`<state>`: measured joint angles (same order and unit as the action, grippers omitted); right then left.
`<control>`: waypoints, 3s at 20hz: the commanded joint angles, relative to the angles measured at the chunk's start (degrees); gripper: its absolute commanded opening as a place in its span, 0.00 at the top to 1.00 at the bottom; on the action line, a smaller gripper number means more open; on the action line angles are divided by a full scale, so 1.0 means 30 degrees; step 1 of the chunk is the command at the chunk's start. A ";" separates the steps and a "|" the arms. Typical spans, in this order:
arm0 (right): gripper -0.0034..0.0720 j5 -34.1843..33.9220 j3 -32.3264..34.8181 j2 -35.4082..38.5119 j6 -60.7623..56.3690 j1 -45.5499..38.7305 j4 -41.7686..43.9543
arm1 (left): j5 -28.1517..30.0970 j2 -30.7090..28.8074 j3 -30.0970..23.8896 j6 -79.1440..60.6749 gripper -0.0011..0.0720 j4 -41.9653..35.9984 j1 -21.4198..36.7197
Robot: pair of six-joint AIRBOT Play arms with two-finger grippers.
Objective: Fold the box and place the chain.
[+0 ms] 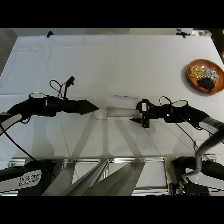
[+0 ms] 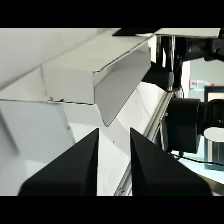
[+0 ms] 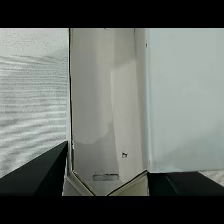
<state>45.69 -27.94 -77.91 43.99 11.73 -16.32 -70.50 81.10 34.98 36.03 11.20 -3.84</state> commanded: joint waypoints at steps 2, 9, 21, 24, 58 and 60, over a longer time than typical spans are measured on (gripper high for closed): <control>0.42 0.0044 -0.0007 0.0015 -0.0007 -0.0007 0.0000 | -0.0525 -0.0576 0.0007 0.0197 0.98 0.1749 0.3169; 0.42 0.0044 -0.0007 0.0015 -0.0007 -0.0007 0.0000 | 0.3993 -0.0532 0.0007 0.4546 0.98 0.6470 0.0794; 0.42 0.0044 -0.0007 0.0015 -0.0007 -0.0007 0.0000 | 0.7766 0.0423 0.0007 0.6426 0.98 0.5421 -0.3621; 0.42 0.0044 -0.0007 0.0015 -0.0007 -0.0007 0.0000 | 0.7978 0.0423 0.0007 0.6302 0.98 0.5158 -0.4087; 0.42 0.0044 -0.0007 0.0015 -0.0007 -0.0007 0.0007 | -0.0313 0.0393 0.0007 -0.1020 0.79 -0.1953 0.0452; 0.42 0.0044 -0.0007 0.0015 -0.0007 -0.0007 0.0000 | 0.0080 0.0401 0.0007 -0.0707 0.98 -0.0670 0.1530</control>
<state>45.82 -27.94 -77.91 43.97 11.73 -16.32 -68.99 82.28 34.98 33.01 5.85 -4.16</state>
